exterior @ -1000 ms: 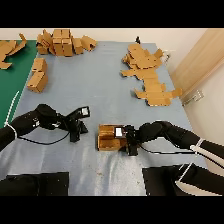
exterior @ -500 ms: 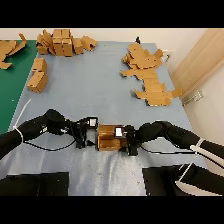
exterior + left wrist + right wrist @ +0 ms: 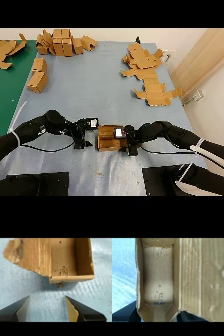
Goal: Fold the box.
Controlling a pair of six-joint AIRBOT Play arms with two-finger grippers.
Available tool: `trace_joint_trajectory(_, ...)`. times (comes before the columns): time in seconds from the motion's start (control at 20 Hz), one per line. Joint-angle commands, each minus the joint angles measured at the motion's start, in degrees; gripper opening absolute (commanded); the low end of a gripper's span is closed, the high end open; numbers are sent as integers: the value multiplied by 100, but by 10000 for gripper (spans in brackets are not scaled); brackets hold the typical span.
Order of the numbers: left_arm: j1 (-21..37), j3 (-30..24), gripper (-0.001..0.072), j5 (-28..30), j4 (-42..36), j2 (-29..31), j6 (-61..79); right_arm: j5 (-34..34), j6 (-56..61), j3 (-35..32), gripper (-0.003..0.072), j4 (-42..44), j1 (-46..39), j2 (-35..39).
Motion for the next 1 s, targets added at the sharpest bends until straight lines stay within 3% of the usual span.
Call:
trace_joint_trajectory(0.0,-39,-2,672,-173,245,350,-745,2,-2,4,500,-11,-4,-2)
trace_joint_trajectory(0.1,-129,-17,671,-363,173,323,-782,2,0,4,499,-11,-4,-2)
trace_joint_trajectory(0.7,-264,-61,660,7,-481,304,-1497,2,0,4,500,-9,-4,-2)
trace_joint_trajectory(0.95,-557,-164,661,-577,-83,378,-1340,-2,0,4,500,-9,-4,-2)
